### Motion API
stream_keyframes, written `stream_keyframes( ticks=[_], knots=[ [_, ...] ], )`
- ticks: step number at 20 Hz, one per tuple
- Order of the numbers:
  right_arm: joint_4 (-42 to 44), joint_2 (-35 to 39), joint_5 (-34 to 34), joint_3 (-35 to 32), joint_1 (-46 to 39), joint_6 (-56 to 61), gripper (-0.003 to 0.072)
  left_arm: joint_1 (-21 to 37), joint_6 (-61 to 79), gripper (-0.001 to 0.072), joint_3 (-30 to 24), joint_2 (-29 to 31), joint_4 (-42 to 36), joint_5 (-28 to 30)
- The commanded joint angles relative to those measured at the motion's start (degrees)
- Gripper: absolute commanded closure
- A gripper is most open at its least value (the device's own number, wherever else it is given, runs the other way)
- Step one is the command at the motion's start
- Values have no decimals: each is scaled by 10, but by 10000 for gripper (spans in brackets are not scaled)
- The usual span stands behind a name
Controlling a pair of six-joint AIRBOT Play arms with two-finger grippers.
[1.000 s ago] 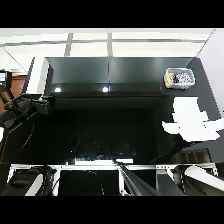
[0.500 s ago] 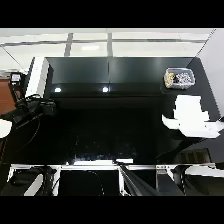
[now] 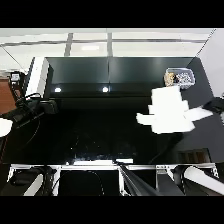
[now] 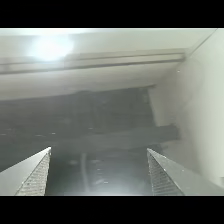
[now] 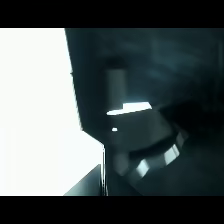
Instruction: Fold the box and place the chain.
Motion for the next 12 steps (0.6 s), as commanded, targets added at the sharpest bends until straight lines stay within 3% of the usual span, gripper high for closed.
stream_keyframes(
  ticks=[1, 4, 7, 10, 12],
  knots=[
    [104, 113, -67, -112, 99, 10, 674, -12, 32, 1, 0, -6, -60, -12],
    [243, 198, -201, -250, 219, 9, 673, -79, 109, 1, 12, -46, -120, -12],
    [294, 222, -334, -334, 363, 12, 673, -104, 107, 7, 70, -164, -159, -32],
    [293, 222, -442, -368, 492, 43, 674, -70, 116, 7, 161, -313, -245, -142],
    [293, 222, -467, -369, 546, 43, 673, -39, 155, 7, 216, -412, -332, -263]
  ],
)
